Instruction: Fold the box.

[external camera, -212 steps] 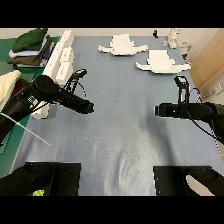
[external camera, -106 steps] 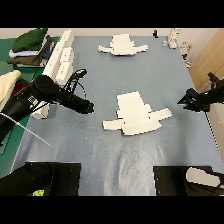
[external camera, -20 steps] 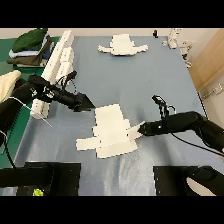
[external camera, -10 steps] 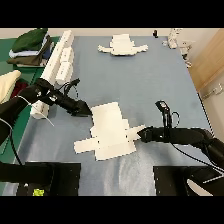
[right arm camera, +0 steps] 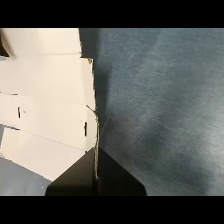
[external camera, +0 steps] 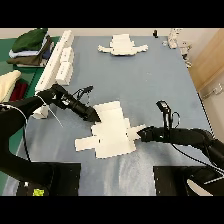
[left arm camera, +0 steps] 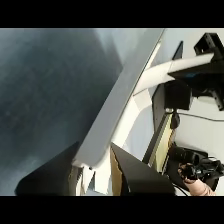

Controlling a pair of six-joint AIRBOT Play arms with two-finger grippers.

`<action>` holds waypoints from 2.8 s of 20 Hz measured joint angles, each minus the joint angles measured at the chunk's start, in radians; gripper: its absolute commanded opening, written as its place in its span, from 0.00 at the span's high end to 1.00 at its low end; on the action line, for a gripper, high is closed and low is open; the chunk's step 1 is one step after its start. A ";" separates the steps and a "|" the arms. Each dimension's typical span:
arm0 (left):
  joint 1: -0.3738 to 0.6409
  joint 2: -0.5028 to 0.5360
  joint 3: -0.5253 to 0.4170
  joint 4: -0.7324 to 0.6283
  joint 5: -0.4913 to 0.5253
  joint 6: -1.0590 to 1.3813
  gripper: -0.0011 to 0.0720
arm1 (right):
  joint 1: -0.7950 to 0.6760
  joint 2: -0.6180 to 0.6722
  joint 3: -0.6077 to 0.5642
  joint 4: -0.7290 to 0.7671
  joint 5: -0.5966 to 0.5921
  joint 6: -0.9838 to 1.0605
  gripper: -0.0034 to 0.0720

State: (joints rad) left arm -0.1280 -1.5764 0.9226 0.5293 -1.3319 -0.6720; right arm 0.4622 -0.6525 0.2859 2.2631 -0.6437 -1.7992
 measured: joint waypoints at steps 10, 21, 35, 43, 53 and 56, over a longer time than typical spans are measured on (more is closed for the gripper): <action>-0.019 -0.018 0.065 -0.013 0.000 0.051 0.60 | 0.000 -0.001 0.000 0.000 -0.009 0.003 0.95; -0.048 -0.027 0.078 -0.011 -0.026 0.096 0.97 | 0.000 -0.001 0.000 -0.006 -0.013 0.003 0.95; -0.060 0.027 0.078 -0.051 -0.047 0.330 0.97 | -0.070 -0.001 0.035 -0.536 -0.016 0.296 0.37; -0.189 0.230 -0.003 -0.071 0.120 0.605 0.98 | -0.196 -0.001 0.153 -0.842 -0.020 0.704 0.35; -0.475 0.608 -0.385 -0.074 0.636 0.759 0.97 | -0.212 -0.027 0.243 -0.871 -0.021 0.760 0.35; -0.527 0.634 -0.439 -0.073 0.704 0.765 0.97 | -0.212 -0.045 0.246 -0.851 -0.022 0.761 0.35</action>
State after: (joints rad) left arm -0.6548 -0.9428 0.4835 0.4561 -0.6281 0.0933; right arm 0.2497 -0.6979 0.5316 1.4117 -0.6655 -1.0378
